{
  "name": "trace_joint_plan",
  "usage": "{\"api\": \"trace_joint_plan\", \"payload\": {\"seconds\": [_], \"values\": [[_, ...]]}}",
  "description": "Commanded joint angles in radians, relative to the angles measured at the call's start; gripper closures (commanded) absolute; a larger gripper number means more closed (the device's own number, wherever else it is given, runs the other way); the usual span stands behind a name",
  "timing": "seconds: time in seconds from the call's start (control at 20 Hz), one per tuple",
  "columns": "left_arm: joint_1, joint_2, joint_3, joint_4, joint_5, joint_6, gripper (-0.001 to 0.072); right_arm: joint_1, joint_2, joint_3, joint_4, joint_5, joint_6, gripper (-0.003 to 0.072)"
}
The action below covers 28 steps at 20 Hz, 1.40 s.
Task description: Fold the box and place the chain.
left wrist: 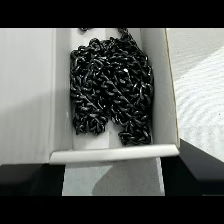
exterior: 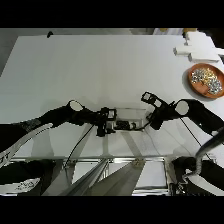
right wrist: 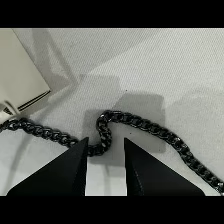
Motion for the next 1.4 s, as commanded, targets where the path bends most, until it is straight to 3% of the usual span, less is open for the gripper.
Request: {"api": "trace_joint_plan", "payload": {"seconds": [0.0, 0.05, 0.2, 0.55, 0.6, 0.65, 1.35], "values": [[0.000, 0.000, 0.000, 0.001, 0.000, 0.000, 0.0437, 0.003, -0.002, -0.024, 0.000, -0.048, 0.003, 0.0479], [0.001, 0.000, 0.000, 0.000, 0.000, 0.000, 0.0437, 0.003, -0.002, -0.027, -0.001, -0.051, 0.003, 0.0541], [0.001, 0.000, 0.000, 0.000, 0.000, 0.000, 0.0437, 0.003, -0.002, -0.028, -0.001, -0.068, 0.004, 0.0571], [0.000, 0.000, 0.000, 0.000, 0.000, 0.000, 0.0437, 0.003, -0.002, -0.047, 0.006, -0.090, 0.004, 0.0576], [0.000, 0.000, 0.000, 0.000, 0.000, 0.000, 0.0437, 0.003, -0.002, -0.047, 0.007, -0.089, 0.004, 0.0596], [0.001, 0.000, 0.000, 0.000, 0.000, 0.000, 0.0437, 0.003, -0.002, -0.047, 0.006, -0.081, 0.004, 0.0668], [0.001, 0.000, 0.000, 0.001, 0.000, 0.000, 0.0437, 0.003, 0.131, -0.046, 0.008, -0.012, 0.056, 0.0668]]}}
